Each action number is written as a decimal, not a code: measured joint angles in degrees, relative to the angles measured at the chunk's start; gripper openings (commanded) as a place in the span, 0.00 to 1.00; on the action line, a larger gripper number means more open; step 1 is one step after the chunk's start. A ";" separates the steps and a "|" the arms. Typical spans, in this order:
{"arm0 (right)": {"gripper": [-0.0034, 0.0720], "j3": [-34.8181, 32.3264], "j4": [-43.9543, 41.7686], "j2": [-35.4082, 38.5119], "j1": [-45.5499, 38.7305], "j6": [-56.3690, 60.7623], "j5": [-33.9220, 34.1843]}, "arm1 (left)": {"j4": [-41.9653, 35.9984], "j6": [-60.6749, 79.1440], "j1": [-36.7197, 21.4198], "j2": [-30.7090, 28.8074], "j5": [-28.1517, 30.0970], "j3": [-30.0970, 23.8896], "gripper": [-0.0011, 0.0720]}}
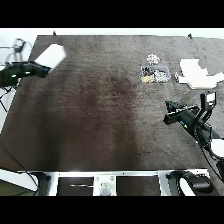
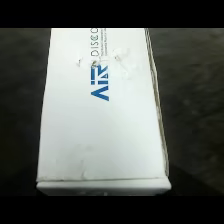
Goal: Fold the box and place the chain.
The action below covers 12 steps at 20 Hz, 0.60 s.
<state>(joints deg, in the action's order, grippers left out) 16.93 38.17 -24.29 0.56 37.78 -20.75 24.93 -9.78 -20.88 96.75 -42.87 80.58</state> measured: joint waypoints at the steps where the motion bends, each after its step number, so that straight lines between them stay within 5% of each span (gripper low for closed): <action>1: 0.06 0.00 0.00 0.00 0.00 0.00 0.00 | 0.52 -0.94 -2.12 -0.07 1.42 -0.46 0.04; 12: 0.06 -0.17 0.00 0.00 0.02 -0.02 1.16 | 3.13 -3.69 -9.14 6.54 15.15 -1.64 0.04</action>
<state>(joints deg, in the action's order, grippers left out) 16.75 38.17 -24.29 0.58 37.76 -19.59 28.05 -13.47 -30.02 103.28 -27.73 78.94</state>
